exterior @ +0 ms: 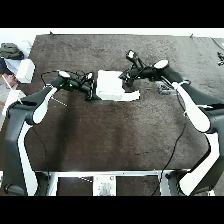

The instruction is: Fold the box and place the chain.

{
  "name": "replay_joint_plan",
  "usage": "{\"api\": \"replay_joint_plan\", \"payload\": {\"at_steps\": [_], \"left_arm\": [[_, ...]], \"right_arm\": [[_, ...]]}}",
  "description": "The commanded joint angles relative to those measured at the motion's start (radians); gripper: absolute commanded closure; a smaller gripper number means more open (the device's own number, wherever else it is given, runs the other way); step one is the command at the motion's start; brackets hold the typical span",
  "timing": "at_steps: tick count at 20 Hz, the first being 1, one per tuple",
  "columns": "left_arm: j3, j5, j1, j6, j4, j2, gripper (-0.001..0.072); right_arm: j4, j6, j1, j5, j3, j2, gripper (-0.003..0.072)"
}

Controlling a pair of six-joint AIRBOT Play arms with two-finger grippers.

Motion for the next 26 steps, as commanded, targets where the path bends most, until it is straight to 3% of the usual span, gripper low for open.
{"api": "replay_joint_plan", "payload": {"at_steps": [1, 2, 4, 5, 9, 10, 13, 14, 19, 20, 21, 24, 25, 26], "left_arm": [[0.0, 0.001, 0.0, -0.001, -0.001, 0.0, 0.0437], [0.0, 0.0, 0.0, -0.001, -0.001, 0.0, 0.0437], [0.0, 0.0, 0.0, -0.001, -0.001, 0.0, 0.0437], [0.0, 0.0, 0.0, -0.001, -0.001, 0.0, 0.0437], [0.0, 0.0, 0.0, -0.001, -0.001, 0.0, 0.0437], [0.0, 0.0, 0.0, -0.001, -0.001, 0.0, 0.0437], [0.0, 0.0, 0.0, -0.001, -0.001, 0.0, 0.0437], [0.0, 0.0, 0.0, -0.001, -0.001, 0.0, 0.0437], [0.0, 0.0, 0.0, -0.001, -0.001, 0.0, 0.0437], [0.0, 0.0, 0.0, -0.001, -0.001, 0.0, 0.0437], [0.0, 0.0, 0.0, -0.001, -0.001, 0.0, 0.0437], [0.0, 0.0, 0.0, -0.001, -0.001, 0.0, 0.0437], [0.0, 0.0, 0.0, -0.001, -0.001, 0.0, 0.0437], [0.0, 0.0, 0.0, -0.001, -0.001, 0.0, 0.0437]], "right_arm": [[-0.141, 0.002, -0.021, 0.135, 0.001, 0.095, 0.0695], [-0.218, 0.023, -0.021, 0.185, 0.001, 0.107, 0.0688], [-0.352, 0.065, -0.017, 0.264, -0.008, 0.108, 0.0347], [-0.392, 0.071, -0.011, 0.268, -0.03, 0.108, 0.0255], [-0.437, 0.068, 0.031, 0.158, -0.132, 0.108, 0.0215], [-0.437, 0.068, 0.04, 0.114, -0.152, 0.107, 0.0093], [-0.437, 0.067, 0.067, 0.022, -0.198, 0.107, 0.0133], [-0.437, 0.068, 0.076, -0.002, -0.207, 0.107, 0.0237], [-0.437, 0.068, 0.112, -0.08, -0.216, 0.107, 0.0255], [-0.435, 0.068, 0.113, -0.08, -0.216, 0.107, 0.0368], [-0.43, 0.068, 0.114, -0.08, -0.216, 0.107, 0.0419], [-0.414, 0.067, 0.125, -0.077, -0.216, 0.107, 0.0433], [-0.412, 0.06, 0.132, -0.077, -0.216, 0.107, 0.0532], [-0.401, 0.055, 0.14, -0.077, -0.216, 0.107, 0.0529]]}}
